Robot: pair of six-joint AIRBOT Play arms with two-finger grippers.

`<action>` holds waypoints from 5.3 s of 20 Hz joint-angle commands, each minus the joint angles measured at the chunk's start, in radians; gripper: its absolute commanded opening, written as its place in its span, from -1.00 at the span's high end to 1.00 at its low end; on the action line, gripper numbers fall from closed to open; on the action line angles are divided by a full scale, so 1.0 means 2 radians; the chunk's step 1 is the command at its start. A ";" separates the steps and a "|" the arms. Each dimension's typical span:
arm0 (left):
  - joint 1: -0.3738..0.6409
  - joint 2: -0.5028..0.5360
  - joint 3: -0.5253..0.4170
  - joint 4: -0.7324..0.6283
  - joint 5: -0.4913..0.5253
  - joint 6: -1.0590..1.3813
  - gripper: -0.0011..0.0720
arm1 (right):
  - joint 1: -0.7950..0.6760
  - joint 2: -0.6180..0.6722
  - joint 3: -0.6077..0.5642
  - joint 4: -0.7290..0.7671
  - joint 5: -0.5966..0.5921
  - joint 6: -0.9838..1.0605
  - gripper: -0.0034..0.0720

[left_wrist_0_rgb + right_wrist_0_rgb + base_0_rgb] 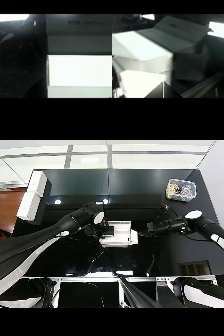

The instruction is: Fold the box and place the chain.

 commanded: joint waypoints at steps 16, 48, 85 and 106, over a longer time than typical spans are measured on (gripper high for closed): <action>0.000 0.000 0.000 0.001 0.002 -0.002 0.90 | -0.021 -0.026 -0.038 -0.069 -0.063 0.054 0.88; 0.000 0.000 0.000 0.001 -0.002 -0.002 0.90 | 0.072 -0.042 0.062 -0.020 0.028 0.011 -0.05; 0.000 0.000 0.000 0.002 0.002 -0.002 0.89 | 0.362 -0.061 0.185 -0.518 -0.070 0.712 -0.04; 0.000 0.000 0.000 0.002 0.002 -0.002 0.89 | 0.362 -0.070 0.185 -0.490 -0.073 0.719 0.27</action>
